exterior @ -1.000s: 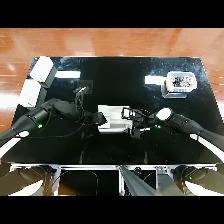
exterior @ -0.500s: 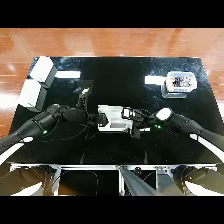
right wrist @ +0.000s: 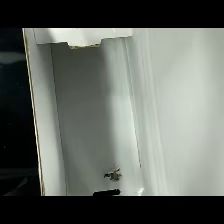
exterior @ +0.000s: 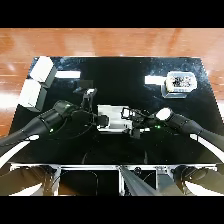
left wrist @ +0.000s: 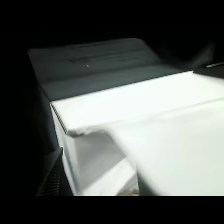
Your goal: Fold the box and place the chain.
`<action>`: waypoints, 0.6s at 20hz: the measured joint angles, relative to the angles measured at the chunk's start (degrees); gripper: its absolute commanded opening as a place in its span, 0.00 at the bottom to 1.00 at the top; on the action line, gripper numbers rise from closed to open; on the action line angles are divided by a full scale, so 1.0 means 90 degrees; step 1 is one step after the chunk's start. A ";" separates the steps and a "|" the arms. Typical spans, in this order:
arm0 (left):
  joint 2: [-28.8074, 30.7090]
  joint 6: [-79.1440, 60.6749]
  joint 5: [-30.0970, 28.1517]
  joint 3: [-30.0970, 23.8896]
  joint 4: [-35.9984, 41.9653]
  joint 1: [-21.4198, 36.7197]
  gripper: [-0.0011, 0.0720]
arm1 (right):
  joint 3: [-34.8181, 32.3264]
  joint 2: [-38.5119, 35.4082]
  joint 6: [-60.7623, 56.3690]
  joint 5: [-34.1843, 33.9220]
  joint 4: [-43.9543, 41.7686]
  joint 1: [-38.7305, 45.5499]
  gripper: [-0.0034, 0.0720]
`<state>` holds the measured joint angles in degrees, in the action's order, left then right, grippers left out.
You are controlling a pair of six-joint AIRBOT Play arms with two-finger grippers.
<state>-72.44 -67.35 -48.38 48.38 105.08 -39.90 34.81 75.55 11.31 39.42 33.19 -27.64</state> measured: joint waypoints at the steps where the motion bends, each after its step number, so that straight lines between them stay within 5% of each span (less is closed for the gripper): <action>1: -0.0070 0.0180 -0.0228 0.0126 -0.0240 -0.0044 0.75 | 0.0000 -0.0002 0.0000 0.0000 0.0002 0.0002 0.78; 12: -0.0420 0.1260 -0.0860 0.0595 -0.1015 -0.0270 0.61 | 0.0000 0.0000 -0.0019 -0.0019 0.0012 0.0002 0.78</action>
<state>-76.23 -56.01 -56.12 53.74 95.94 -42.33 34.81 75.55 11.14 39.24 33.30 -27.62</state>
